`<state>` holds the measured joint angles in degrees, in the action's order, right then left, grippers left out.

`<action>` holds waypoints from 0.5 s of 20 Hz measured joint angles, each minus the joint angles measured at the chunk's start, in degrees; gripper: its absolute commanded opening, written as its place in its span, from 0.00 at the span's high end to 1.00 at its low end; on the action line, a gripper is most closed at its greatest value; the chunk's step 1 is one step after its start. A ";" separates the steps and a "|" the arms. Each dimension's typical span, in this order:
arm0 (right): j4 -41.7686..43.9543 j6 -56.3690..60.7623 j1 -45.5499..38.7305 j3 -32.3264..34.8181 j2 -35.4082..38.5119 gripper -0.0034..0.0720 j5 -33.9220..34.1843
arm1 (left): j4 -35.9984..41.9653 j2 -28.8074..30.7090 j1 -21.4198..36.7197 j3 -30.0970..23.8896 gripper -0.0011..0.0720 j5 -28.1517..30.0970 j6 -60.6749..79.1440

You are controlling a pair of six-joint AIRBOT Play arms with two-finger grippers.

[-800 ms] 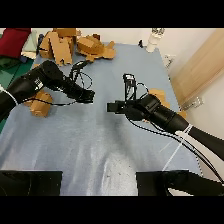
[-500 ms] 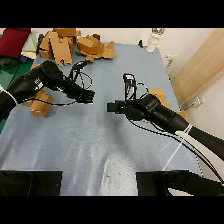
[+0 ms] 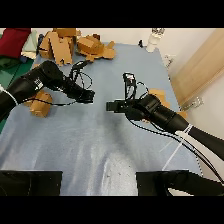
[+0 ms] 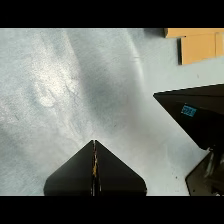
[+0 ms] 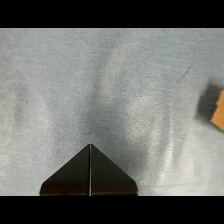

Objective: Fold the box.

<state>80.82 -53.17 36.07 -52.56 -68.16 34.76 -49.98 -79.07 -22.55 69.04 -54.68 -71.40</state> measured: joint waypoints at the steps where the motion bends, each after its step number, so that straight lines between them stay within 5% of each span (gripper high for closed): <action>1: 0.70 0.07 0.00 0.00 -0.02 0.95 -0.37 | 0.24 0.00 0.00 0.00 0.97 0.63 0.00; 10: 5.22 -0.48 -6.75 -4.50 -0.11 0.95 -0.33 | 2.64 0.02 0.00 0.00 0.97 3.63 -0.02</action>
<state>86.04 -53.65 29.32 -57.06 -68.27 34.44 -47.33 -79.05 -22.55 69.04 -51.05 -71.42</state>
